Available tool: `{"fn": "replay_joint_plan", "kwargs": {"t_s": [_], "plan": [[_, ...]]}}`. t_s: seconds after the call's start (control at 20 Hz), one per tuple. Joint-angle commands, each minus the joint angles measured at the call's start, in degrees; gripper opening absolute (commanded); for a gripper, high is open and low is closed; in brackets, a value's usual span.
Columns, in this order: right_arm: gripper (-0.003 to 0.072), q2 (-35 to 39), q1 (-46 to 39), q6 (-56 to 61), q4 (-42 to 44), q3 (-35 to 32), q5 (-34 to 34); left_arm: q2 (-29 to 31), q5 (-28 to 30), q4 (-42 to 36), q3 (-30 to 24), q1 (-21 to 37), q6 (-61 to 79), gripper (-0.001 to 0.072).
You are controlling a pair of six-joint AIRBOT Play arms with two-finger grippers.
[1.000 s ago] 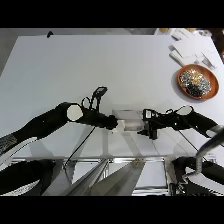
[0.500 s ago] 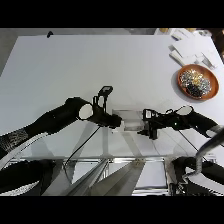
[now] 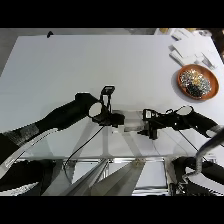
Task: Fold the box and place the chain.
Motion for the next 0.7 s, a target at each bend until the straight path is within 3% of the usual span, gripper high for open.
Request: {"fn": "replay_joint_plan", "kwargs": {"t_s": [0.0,0.3,0.65], "plan": [[0.0397,0.0,0.0,0.0,0.0,0.0,0.0,-2.4,-4.3,3.0,3.2,-1.1,-4.0,0.0355],[0.0397,0.0,0.0,0.0,0.0,0.0,0.0,-2.8,-12.0,7.2,6.2,-1.2,-7.8,0.0355],[0.0397,0.0,0.0,0.0,0.0,0.0,0.0,-2.8,-13.8,6.7,6.9,-2.2,-9.3,0.0354]]}}
